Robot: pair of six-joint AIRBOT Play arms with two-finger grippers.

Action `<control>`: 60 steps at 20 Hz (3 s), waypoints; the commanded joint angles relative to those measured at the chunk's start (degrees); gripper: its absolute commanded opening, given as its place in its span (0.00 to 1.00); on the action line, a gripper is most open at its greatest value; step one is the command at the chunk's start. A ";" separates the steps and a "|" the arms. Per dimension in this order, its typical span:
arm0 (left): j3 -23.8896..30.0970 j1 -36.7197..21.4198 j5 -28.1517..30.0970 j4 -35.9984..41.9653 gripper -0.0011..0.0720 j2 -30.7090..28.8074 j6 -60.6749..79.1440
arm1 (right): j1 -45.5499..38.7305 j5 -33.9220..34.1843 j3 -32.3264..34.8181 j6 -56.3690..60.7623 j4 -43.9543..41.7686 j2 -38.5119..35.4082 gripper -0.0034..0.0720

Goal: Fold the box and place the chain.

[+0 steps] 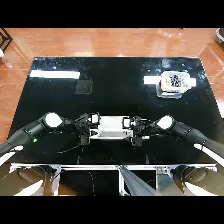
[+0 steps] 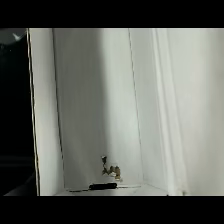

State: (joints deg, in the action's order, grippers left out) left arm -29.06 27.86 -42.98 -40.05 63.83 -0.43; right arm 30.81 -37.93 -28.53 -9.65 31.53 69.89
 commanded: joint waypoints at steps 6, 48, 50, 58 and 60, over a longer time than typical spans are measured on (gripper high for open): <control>-0.04 0.00 -0.74 4.55 0.28 0.98 0.11 | 0.02 0.00 -0.02 0.02 -0.04 0.02 0.61; 0.31 -34.49 -22.84 -7.43 0.04 -13.75 -49.33 | 0.02 0.26 -0.02 0.24 -0.09 0.02 0.61; 2.69 -38.36 -19.17 -6.95 0.04 -13.11 -61.66 | 0.02 0.26 -0.02 0.24 -0.09 0.02 0.61; 6.91 -30.64 -17.05 5.75 0.04 1.90 -61.37 | 0.02 0.26 -0.02 0.24 -0.07 0.02 0.61; 6.91 -27.43 -14.71 6.43 0.04 5.27 -61.09 | 0.02 0.26 -0.02 0.24 -0.07 0.02 0.61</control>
State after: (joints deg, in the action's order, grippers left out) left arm -22.52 -3.27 -60.12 -36.91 64.10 -61.45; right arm 30.81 -37.69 -28.53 -9.43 31.46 69.89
